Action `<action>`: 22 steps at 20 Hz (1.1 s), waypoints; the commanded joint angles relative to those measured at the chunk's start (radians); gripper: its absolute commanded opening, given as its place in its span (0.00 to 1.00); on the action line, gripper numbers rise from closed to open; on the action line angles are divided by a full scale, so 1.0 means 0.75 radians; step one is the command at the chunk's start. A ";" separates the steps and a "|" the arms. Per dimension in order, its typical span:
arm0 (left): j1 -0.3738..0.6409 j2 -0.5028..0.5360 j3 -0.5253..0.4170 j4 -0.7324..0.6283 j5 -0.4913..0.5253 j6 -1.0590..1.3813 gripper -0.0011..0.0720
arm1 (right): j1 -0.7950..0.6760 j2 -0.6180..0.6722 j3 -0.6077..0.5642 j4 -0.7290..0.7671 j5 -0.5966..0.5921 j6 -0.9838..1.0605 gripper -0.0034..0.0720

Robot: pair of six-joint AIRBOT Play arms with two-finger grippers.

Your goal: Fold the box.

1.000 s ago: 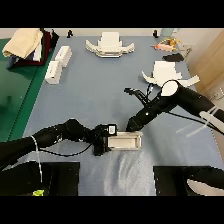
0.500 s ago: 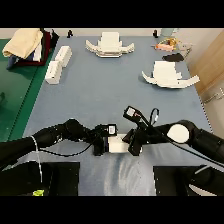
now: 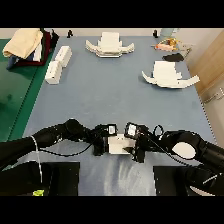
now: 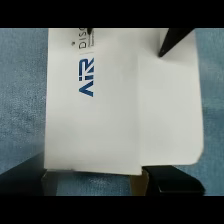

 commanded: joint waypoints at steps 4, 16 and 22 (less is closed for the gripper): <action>0.001 0.001 0.001 0.001 0.001 0.001 0.65 | 0.010 0.007 0.003 -0.036 0.002 -0.219 0.75; 0.001 0.001 0.001 0.001 0.001 0.001 0.65 | 0.152 0.038 -0.076 -0.337 -0.183 -0.162 0.75; 0.001 0.001 0.002 0.001 0.001 0.001 0.65 | 0.152 -0.072 -0.076 -0.340 -0.189 -0.163 0.72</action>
